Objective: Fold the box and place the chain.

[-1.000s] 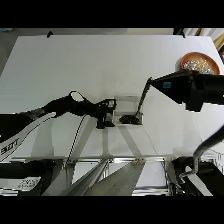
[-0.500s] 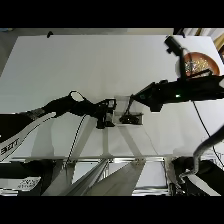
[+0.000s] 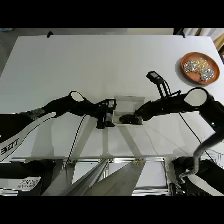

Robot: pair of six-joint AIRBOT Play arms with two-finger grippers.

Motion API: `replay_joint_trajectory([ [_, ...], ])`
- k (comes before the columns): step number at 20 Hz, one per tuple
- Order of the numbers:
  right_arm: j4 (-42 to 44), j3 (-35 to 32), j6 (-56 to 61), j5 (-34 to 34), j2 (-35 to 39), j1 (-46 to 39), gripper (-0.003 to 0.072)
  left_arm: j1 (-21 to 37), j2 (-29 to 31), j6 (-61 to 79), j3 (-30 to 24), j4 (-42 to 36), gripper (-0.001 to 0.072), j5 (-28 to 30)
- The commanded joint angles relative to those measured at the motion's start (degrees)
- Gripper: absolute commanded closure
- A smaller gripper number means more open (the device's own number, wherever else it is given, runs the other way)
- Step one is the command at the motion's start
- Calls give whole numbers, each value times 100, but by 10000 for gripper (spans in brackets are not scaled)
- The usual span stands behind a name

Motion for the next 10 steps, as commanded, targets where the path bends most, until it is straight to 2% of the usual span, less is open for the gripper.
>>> replay_joint_trajectory([
  [1,-55,-197,-33,-297,-256,7,659,2,0,0,2,0,502,0],
  [2,-57,-197,-33,-310,-284,7,586,2,0,0,2,0,502,0],
  [3,-55,-197,-33,-308,-284,7,553,2,0,0,2,0,502,0],
  [7,-37,-175,-35,-205,-175,-13,553,2,0,0,2,0,502,0],
  [10,-39,-162,-33,107,413,-492,558,2,0,0,2,0,502,2],
])
